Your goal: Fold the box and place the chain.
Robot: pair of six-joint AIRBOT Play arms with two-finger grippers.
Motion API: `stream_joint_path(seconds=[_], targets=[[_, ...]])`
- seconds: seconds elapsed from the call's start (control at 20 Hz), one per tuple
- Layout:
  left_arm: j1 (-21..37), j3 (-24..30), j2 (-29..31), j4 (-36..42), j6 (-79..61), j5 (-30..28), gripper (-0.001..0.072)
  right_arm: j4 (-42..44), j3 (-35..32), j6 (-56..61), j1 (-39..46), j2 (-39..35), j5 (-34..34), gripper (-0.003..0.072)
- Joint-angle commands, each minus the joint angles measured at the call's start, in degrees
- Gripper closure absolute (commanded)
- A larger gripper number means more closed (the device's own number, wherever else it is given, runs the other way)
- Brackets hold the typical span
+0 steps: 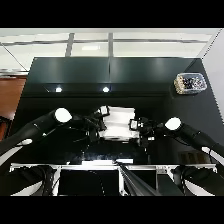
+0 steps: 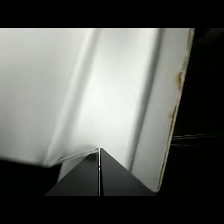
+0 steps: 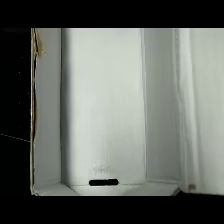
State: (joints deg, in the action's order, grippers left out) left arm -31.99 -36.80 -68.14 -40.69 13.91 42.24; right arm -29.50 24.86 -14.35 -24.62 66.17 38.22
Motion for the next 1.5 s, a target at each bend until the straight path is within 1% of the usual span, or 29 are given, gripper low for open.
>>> stream_joint_path(seconds=[0.0, 0.15, 0.2, 0.3, 0.4, 0.5, 0.6, 0.65, 0.7, 0.75, 0.85, 0.95, 1.15, 1.25, 1.35, 1.45], targets=[[4.72, -1.68, 6.1, -9.94, 12.79, 1.05, 0.0684, -0.11, 0.0, -0.02, -0.04, -0.02, 0.11, 0.0275], [11.54, -1.57, 14.1, -18.88, 23.54, 3.85, 0.0684, -0.11, 0.0, -0.02, -0.04, -0.02, 0.11, 0.0274], [14.01, -1.44, 15.89, -20.04, 28.85, 4.39, 0.0684, -0.11, 0.0, -0.02, -0.04, -0.02, 0.11, 0.0274], [19.52, -1.05, 17.59, -20.81, 43.76, 6.23, 0.0683, -0.11, 0.0, -0.02, -0.04, -0.02, 0.11, 0.0275], [24.57, 1.05, 17.09, -20.44, 58.73, 7.78, 0.0683, -0.11, 0.0, -0.02, -0.04, -0.02, 0.11, 0.0274], [27.85, 5.64, 15.76, -17.29, 66.53, 7.82, 0.0681, -0.11, 0.0, -0.02, -0.04, -0.02, 0.11, 0.0274], [30.42, 10.1, 12.68, -7.61, 66.95, 10.73, 0.0681, -0.11, 0.0, -0.02, -0.04, -0.02, 0.11, 0.0275], [30.91, 12.0, 10.69, -1.57, 63.6, 12.37, 0.0681, -0.11, 0.0, -0.02, -0.04, -0.02, 0.11, 0.0275], [30.8, 13.29, 8.83, 3.21, 58.6, 13.31, 0.0682, -0.11, 0.0, -0.02, -0.04, -0.02, 0.11, 0.0274], [30.21, 13.88, 6.58, 5.9, 56.24, 14.1, 0.0683, -0.11, 0.0, -0.02, -0.04, -0.02, 0.11, 0.0274], [27.76, 13.79, 2.51, 6.25, 56.24, 14.21, 0.0683, -0.11, 0.0, -0.02, -0.04, -0.02, 0.11, 0.0274], [24.3, 13.79, -0.24, 7.15, 56.22, 12.85, 0.0682, -0.13, 0.0, -0.02, -0.04, -0.02, 0.11, 0.0274], [18.91, 13.79, -1.88, 9.03, 55.39, 9.44, 0.0682, -0.11, 0.0, -0.02, -0.04, -0.02, 0.11, 0.0274], [16.96, 13.55, -2.43, 10.78, 51.08, 8.48, 0.0682, -0.11, 0.0, -0.02, -0.04, -0.02, 0.11, 0.0274], [15.85, 12.37, -2.47, 11.32, 48.74, 7.52, 0.0681, -0.11, 0.0, -0.02, -0.04, -0.02, 0.09, 0.0275], [15.93, 10.21, -2.47, 11.37, 47.65, 7.8, 0.0678, -0.11, 0.0, -0.02, -0.04, -0.02, 0.11, 0.0274]])
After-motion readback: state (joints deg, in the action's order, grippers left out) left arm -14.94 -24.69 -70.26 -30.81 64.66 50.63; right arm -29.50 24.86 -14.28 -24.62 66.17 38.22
